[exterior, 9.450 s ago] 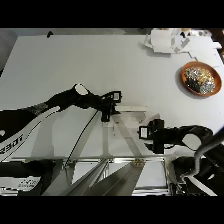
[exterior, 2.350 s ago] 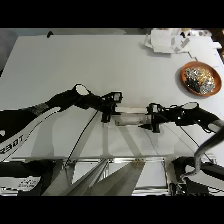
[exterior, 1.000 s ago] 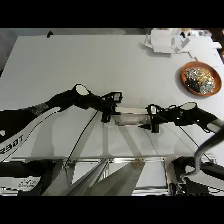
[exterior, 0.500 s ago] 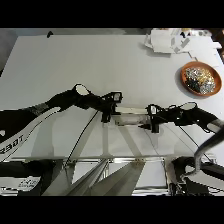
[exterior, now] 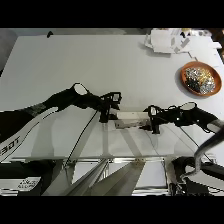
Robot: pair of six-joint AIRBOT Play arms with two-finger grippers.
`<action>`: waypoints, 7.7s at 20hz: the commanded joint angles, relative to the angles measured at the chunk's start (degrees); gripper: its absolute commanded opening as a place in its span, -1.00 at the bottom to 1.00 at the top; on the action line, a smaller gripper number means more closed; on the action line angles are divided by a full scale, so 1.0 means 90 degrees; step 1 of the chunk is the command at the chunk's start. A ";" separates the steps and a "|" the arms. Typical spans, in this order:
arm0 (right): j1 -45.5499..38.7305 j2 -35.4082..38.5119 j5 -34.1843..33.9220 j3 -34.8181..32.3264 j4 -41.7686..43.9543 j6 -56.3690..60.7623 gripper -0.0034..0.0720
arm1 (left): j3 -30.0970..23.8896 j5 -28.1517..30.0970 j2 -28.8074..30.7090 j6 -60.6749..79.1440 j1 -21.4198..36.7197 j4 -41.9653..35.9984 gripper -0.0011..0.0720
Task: Fold the box and place the chain.
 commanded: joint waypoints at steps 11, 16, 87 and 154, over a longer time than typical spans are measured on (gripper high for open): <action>0.0002 -0.0002 -0.0032 0.0005 0.0041 0.0005 0.32 | 0.0002 -0.1644 0.2688 -0.4221 -0.0165 0.3300 -0.74; 0.0002 -0.0002 -0.0032 0.0005 0.0041 0.0005 0.32 | 0.0002 -0.0668 0.2448 -0.4272 -0.1566 0.3084 -0.96; 0.0002 -0.0002 -0.0032 0.0005 0.0041 0.0005 0.32 | -0.0801 0.0884 0.0935 -0.1695 -0.0852 0.2057 -0.12; 0.0002 0.0000 -0.0032 0.0005 0.0041 0.0005 0.32 | -0.1263 0.0731 0.1530 -1.0076 -0.0345 0.1088 -0.94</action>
